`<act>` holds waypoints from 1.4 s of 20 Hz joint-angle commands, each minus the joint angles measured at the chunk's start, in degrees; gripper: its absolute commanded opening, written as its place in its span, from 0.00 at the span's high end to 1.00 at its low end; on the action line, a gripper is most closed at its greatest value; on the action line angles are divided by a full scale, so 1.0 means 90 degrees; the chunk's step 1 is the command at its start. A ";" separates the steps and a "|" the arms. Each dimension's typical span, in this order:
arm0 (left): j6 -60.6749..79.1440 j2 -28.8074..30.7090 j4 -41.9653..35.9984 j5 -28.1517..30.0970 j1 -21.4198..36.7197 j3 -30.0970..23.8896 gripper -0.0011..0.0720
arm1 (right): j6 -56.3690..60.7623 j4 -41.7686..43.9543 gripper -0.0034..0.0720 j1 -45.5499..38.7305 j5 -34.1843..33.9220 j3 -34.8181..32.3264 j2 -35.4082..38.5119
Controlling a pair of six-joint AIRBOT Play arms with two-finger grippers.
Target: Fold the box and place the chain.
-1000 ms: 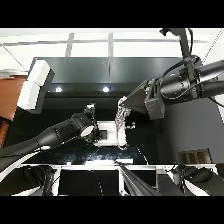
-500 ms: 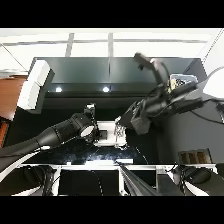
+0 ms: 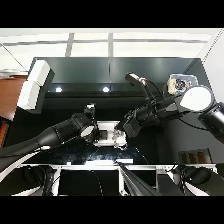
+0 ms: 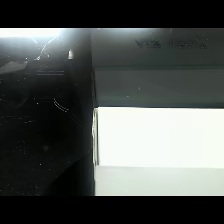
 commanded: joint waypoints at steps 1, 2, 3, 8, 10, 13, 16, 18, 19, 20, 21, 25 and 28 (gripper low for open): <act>0.0005 0.0000 0.0005 0.0002 0.0002 0.0002 0.95 | 0.0005 -0.0102 0.90 0.0010 -0.0109 -0.0041 -0.0005; 0.0005 0.0000 0.0005 0.0002 0.0002 0.0002 0.95 | 0.0005 -0.0102 0.51 0.0007 -0.0100 -0.0041 -0.0005; 0.0005 0.0000 0.0005 0.0002 0.0002 0.0002 0.95 | 0.0005 -0.0102 0.14 0.0005 -0.0078 -0.0039 -0.0005; 0.0005 0.0000 0.0002 -0.0002 0.0002 0.0002 0.95 | -0.0056 -0.0117 0.14 -0.0789 0.0775 -0.0036 0.0097; 0.0005 0.0000 0.0005 0.0002 0.0002 0.0002 0.95 | -0.0318 -0.0262 0.14 -0.1513 0.1290 -0.0036 0.0236; 0.0002 0.0000 0.0051 -0.0002 0.0002 0.0002 0.95 | -0.0559 -0.1124 0.14 -0.2509 0.1426 -0.0051 0.0347; 0.0002 0.0000 0.0051 0.0002 0.0002 0.0002 0.95 | -0.0809 -0.1324 0.14 -0.3113 0.0687 -0.0491 0.0347; 0.0002 0.0000 0.0051 0.0002 0.0002 0.0002 0.95 | -0.1066 -0.1559 0.14 -0.3235 0.0284 -0.0974 0.0345; 0.0002 0.0000 0.0051 0.0002 0.0002 0.0002 0.95 | -0.1331 -0.1588 0.14 -0.3235 0.0209 -0.1217 0.0342; 0.0002 0.0000 0.0049 0.0000 0.0002 0.0002 0.95 | -0.1579 -0.1574 0.14 -0.3228 0.0117 -0.1474 0.0330; 0.0002 0.0000 0.0051 0.0000 0.0002 0.0002 0.95 | -0.1814 -0.1576 0.10 -0.3191 -0.0049 -0.1710 0.0323; 0.0002 0.0000 0.0051 0.0002 0.0002 0.0002 0.95 | -0.3031 -0.1579 0.00 -0.2752 -0.1086 -0.2361 0.0321; 0.0002 0.0000 0.0083 0.0012 0.0002 0.0002 0.95 | -0.4736 -0.1581 0.00 -0.2193 -0.1319 -0.2414 0.0318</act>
